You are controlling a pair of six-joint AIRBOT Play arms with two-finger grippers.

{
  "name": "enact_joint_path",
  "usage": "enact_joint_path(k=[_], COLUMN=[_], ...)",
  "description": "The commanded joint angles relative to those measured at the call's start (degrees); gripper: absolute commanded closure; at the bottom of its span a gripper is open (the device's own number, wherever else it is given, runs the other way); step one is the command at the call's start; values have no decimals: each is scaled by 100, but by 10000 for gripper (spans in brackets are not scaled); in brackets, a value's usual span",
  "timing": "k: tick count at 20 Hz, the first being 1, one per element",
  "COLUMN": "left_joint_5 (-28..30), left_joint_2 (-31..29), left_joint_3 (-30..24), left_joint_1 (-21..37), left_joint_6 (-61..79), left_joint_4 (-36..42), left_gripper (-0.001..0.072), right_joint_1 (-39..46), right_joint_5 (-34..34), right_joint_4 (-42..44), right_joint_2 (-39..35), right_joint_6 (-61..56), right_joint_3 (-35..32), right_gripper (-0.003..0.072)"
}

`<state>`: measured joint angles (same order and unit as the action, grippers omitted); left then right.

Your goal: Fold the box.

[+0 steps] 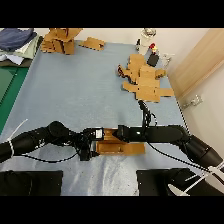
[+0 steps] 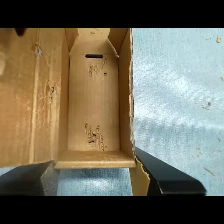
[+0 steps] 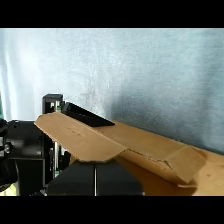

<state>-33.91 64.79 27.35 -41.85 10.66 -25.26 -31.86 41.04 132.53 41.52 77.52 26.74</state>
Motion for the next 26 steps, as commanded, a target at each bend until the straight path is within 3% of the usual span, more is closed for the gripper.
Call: enact_joint_path(k=[1, 2, 3, 15, 21, 26], left_joint_5=[-66, -87, -107, -221, 354, 507], left_joint_2=[4, 4, 4, 13, 103, 114], left_joint_3=[-4, -4, -4, -4, -4, -4], left_joint_1=[4, 4, 4, 2, -354, -385], left_joint_6=[-2, 0, -2, 7, 44, 44], left_joint_4=[-4, -4, -4, -2, -4, -4], left_gripper=[181, 146, 18, 17, 17, 19], right_joint_1=[-4, -4, -4, -4, -4, -4], right_joint_5=[-7, -9, -7, -7, -7, -7], right_joint_4=[-35, -35, -35, -31, -28, -24], right_joint_2=[105, 105, 103, 103, 103, 103], right_joint_6=[9, 9, 9, 7, 7, 7], right_joint_3=[7, 7, 7, 7, 7, 7], right_gripper=[683, 683, 683, 683, 683, 683])
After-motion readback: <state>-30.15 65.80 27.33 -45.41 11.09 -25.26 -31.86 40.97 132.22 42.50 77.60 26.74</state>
